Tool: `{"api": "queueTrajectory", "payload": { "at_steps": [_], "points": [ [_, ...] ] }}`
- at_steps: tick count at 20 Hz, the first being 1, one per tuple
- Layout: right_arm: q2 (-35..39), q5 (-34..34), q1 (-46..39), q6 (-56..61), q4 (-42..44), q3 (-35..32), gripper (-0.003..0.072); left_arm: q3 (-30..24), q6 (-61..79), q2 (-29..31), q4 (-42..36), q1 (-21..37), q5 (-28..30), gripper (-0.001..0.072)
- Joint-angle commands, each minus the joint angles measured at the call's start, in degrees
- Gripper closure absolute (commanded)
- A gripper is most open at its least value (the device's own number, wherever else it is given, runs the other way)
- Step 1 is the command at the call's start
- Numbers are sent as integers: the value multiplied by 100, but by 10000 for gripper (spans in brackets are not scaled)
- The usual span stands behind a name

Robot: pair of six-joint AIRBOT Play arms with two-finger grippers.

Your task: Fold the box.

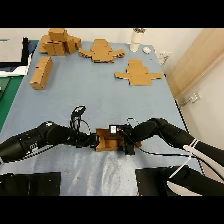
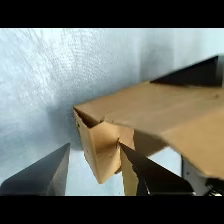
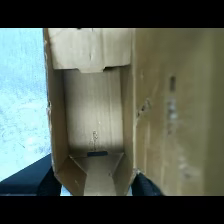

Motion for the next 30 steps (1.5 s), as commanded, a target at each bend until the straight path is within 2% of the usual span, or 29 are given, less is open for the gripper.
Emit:
{"api": "queueTrajectory", "payload": {
  "at_steps": [1,5,9,13,19,20,21,22,23,24,30],
  "points": [
    [0,0,2,0,0,0,172,251,-979,-138,874,-258,-275,237],
    [0,0,2,0,0,0,172,579,-1700,-437,1384,-592,-479,237],
    [0,0,2,0,0,0,172,1189,-2743,-905,2319,-962,-1113,237],
    [0,0,2,0,0,0,172,1611,-2833,-1290,2343,-1169,-1335,238],
    [0,0,2,0,0,0,172,1635,-3097,-1375,2214,-1167,-1434,239],
    [0,0,2,0,0,0,172,1635,-3316,-1375,2214,-1167,-1416,283],
    [0,0,2,0,0,0,172,1635,-3403,-1375,2216,-1167,-1381,489],
    [0,0,2,0,0,0,172,1635,-3405,-1375,2208,-1169,-1285,618],
    [0,0,2,0,0,0,172,1635,-3410,-1377,2131,-1172,-1215,618],
    [0,0,2,0,0,0,172,1635,-3429,-1377,2103,-1172,-1224,695],
    [0,0,2,0,0,0,172,1635,-3493,-1375,2100,-1204,-1231,694]
  ]
}}
